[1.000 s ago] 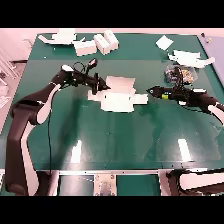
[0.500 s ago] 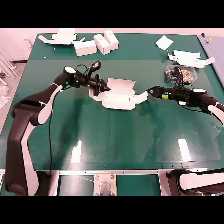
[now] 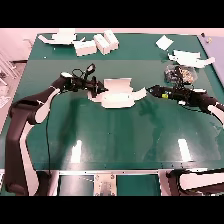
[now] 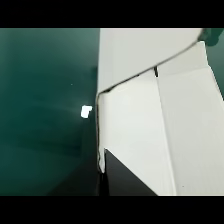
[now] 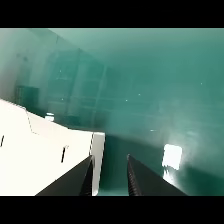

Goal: Fold the box and place the chain.

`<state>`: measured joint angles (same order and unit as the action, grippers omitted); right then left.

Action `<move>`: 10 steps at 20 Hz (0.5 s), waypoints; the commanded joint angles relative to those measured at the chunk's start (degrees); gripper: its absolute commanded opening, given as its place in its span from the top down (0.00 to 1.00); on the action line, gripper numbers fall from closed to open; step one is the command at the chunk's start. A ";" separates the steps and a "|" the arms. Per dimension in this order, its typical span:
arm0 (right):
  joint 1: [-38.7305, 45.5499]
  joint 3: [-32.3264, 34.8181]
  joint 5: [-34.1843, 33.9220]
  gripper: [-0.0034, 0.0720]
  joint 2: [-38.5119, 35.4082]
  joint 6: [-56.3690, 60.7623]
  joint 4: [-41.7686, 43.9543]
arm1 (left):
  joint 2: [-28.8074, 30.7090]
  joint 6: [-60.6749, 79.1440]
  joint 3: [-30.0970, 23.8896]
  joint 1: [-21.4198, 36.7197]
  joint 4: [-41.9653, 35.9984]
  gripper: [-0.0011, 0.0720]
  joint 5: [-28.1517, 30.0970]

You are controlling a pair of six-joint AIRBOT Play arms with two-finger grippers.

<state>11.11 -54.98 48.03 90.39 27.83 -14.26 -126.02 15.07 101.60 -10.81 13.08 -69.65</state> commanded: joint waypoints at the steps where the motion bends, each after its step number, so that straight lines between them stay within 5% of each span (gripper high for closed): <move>1: -0.07 -0.04 0.00 0.61 -0.02 -0.02 0.79 | 0.13 2.05 -0.44 0.57 -2.82 0.97 -0.33; 10: 0.00 -0.04 0.00 0.61 -0.04 -0.07 0.76 | 0.11 3.39 -0.81 0.55 1.88 0.97 -4.20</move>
